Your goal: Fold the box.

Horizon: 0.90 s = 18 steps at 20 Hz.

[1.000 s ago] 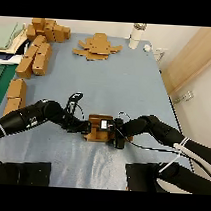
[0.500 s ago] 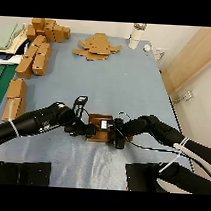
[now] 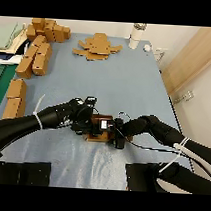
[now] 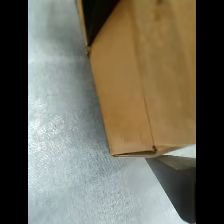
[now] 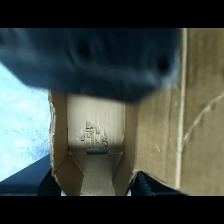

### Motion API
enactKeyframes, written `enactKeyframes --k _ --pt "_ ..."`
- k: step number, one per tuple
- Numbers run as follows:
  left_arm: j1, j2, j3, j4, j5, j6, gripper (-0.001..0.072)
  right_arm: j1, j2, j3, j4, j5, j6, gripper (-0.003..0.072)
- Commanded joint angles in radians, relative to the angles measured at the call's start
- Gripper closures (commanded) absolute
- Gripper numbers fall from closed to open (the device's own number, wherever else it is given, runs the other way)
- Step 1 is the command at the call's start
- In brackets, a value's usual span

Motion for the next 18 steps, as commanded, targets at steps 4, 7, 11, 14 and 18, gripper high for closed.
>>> enactKeyframes --k 4,7,11,14,18 --pt "-0.037 -0.077 0.063 0.096 -0.047 -0.144 0.0245 0.001 0.0 0.0 0.0 0.0 0.0 0.0171" --pt "-0.049 -0.079 0.063 0.097 -0.039 -0.168 0.0247 0.001 0.0 0.0 0.0 0.0 0.0 0.0171" --pt "-0.062 -0.08 0.063 0.102 -0.028 -0.165 0.0637 0.001 0.0 0.0 0.0 0.0 0.0 0.0171" --pt "-0.066 -0.08 0.063 0.101 -0.001 -0.159 0.0698 0.001 0.0 0.0 0.0 0.0 0.0 0.0171" --pt "-0.066 -0.08 0.063 0.097 -0.006 -0.159 0.0698 0.001 0.0 0.0 0.0 0.0 0.0 0.0171"
